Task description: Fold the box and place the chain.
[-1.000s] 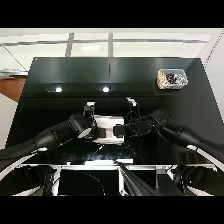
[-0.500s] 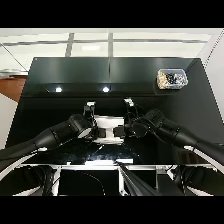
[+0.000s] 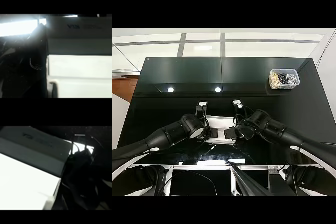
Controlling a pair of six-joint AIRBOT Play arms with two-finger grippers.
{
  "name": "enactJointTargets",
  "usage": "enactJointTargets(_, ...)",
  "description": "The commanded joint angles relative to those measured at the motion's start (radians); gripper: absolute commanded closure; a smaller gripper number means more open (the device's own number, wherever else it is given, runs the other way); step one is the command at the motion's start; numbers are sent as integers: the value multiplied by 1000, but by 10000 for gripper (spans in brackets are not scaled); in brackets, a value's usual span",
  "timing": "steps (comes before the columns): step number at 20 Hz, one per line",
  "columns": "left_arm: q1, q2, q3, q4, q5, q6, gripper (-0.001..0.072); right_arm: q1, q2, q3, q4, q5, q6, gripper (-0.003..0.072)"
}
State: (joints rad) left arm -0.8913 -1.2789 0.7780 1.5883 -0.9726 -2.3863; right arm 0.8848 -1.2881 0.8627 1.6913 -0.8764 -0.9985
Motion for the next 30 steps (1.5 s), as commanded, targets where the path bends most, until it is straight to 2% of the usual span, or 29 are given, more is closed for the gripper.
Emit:
enactJointTargets(1,0,0,-1,0,1,0,677,2,-47,45,-7,-57,17,371)
enactJointTargets(4,0,0,-1,0,0,0,677,2,-51,55,-10,-63,46,374)
enactJointTargets(5,0,0,-1,0,0,0,677,2,-52,59,-11,-71,46,458)
enactJointTargets(6,0,0,-1,0,0,0,677,2,-52,60,-6,-72,56,465)
enactJointTargets(18,0,0,-1,0,0,0,677,17,-68,62,-6,-101,139,487)
enactJointTargets(25,0,0,0,0,0,0,677,17,-138,145,-9,-196,152,487)
enactJointTargets(30,0,0,0,0,0,0,677,17,-145,146,-18,-179,195,494)
